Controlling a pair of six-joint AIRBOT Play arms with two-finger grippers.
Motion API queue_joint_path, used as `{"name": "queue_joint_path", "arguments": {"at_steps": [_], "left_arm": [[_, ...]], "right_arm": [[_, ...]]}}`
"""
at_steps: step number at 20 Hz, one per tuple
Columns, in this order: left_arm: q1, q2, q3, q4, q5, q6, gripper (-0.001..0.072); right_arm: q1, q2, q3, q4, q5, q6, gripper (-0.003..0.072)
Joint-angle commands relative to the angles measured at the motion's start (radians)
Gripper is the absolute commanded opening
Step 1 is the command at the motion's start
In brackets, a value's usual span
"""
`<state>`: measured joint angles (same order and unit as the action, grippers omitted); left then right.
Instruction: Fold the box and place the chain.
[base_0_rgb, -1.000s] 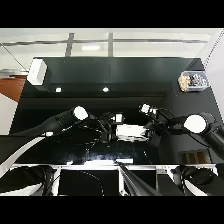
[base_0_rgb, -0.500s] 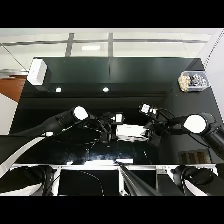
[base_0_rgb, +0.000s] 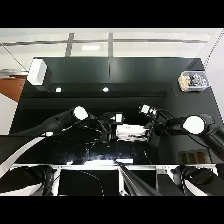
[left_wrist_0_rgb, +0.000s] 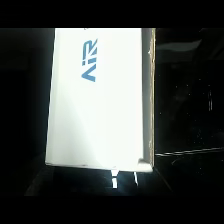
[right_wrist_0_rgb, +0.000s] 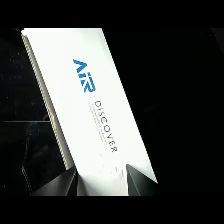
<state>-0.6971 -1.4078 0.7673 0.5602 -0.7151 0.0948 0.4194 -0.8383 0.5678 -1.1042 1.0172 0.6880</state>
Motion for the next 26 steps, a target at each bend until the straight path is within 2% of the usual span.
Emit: {"name": "queue_joint_path", "arguments": {"at_steps": [1,12,14,26], "left_arm": [[0.0,-0.001,0.0,0.0,0.0,0.001,0.0384],[0.0,-0.001,0.0,0.0,0.001,-0.021,0.0384],[0.0,-0.001,0.0,0.0,0.001,-0.021,0.0385],[0.0,-0.001,0.0,0.0,0.001,-0.021,0.0384]], "right_arm": [[0.0,-0.001,-0.001,0.0,-0.007,0.013,0.0335],[0.0,-0.001,-0.003,0.0,-0.006,0.023,0.034],[0.0,-0.001,-0.003,0.0,-0.008,0.024,0.042],[0.0,-0.01,-0.003,0.0,-0.009,0.026,0.0435]]}}
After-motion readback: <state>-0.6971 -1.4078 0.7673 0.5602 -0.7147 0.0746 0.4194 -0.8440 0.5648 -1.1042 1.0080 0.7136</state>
